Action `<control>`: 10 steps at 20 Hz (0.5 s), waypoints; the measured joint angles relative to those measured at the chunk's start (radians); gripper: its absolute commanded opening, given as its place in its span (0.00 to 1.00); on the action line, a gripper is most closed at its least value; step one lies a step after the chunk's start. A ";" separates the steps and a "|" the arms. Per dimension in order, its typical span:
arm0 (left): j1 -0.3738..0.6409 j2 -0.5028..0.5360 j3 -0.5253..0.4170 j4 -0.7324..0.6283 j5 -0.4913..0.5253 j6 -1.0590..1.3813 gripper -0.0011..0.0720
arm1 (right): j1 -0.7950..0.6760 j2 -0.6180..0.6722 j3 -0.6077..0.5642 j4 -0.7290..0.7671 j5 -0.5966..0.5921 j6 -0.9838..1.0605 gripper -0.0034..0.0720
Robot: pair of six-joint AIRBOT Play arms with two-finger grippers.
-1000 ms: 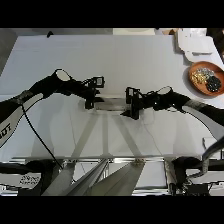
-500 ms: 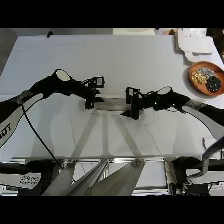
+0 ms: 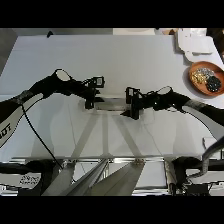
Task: Fold the box and place the chain.
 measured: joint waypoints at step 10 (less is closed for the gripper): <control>0.000 0.000 0.000 -0.001 0.006 0.001 0.03 | 0.000 0.000 0.000 0.000 0.000 0.000 0.73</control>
